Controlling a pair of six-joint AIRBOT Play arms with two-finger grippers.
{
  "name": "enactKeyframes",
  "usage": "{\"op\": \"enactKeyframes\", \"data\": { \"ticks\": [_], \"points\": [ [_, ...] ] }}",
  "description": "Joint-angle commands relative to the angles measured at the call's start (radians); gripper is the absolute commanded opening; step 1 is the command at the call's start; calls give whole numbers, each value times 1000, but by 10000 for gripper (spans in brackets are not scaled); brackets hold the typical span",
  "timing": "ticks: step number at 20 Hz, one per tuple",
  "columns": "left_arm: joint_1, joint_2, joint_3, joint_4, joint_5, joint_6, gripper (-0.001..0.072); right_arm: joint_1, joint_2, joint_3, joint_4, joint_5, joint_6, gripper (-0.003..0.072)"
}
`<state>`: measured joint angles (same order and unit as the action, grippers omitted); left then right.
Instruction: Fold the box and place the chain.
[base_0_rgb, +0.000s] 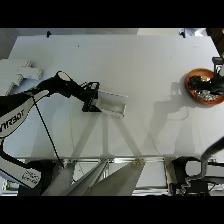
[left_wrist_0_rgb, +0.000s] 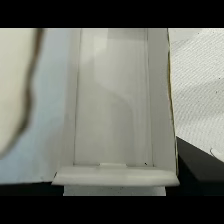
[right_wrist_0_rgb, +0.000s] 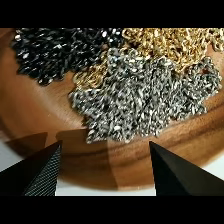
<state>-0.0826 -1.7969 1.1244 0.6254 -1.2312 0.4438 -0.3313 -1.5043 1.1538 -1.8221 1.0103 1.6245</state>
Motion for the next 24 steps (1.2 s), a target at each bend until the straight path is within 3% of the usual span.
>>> {"op": "enactKeyframes", "data": {
  "ticks": [1,5,6,7,11,18,24],
  "points": [
    [0,1,1,0,0,0,394,-11,-78,0,-57,-36,29,599],
    [0,1,1,0,0,0,394,-10,-106,0,-67,-78,55,562],
    [0,1,1,0,0,0,394,-8,-106,0,-68,-76,55,508],
    [0,1,1,0,0,0,394,-5,-106,0,-68,-73,55,451],
    [0,1,1,0,0,0,394,14,-105,0,-68,-33,52,42],
    [0,1,1,0,0,0,394,95,-3,0,-86,39,50,17],
    [0,1,1,0,0,0,394,192,158,0,-86,193,42,17]
  ]
}}
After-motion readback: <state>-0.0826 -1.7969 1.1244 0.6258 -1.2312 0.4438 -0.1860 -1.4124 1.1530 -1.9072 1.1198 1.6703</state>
